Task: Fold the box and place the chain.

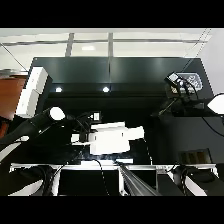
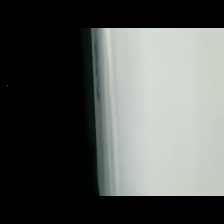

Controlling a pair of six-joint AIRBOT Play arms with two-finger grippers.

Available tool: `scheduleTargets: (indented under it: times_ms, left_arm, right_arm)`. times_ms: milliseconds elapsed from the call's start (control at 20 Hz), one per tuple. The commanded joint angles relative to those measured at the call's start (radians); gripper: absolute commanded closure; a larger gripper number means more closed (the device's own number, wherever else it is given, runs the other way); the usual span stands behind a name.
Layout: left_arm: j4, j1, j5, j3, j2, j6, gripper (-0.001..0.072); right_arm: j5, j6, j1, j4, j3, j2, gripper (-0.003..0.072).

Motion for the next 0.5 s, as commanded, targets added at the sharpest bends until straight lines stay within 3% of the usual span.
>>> scheduleTargets:
  times_ms: [0, 150, 350, 450]
  left_arm:
    - [-0.005, 0.001, 0.037, 0.0, 0.004, 0.063, 0.0682]
    - [-0.002, 0.002, 0.098, 0.0, 0.001, 0.063, 0.0679]
    - [0.0, 0.002, 0.103, 0.0, -0.003, 0.062, 0.0679]
    - [0.0, 0.002, 0.103, 0.0, -0.005, 0.062, 0.0679]
  right_arm:
    - [-0.082, -0.067, 0.05, 0.127, -0.037, -0.009, -0.0011]
    - [-0.13, -0.174, 0.163, 0.165, -0.119, -0.036, -0.0009]
    - [-0.32, -0.219, 0.334, 0.148, -0.232, -0.037, -0.001]
    - [-0.3, -0.24, 0.361, 0.135, -0.241, -0.037, -0.0009]
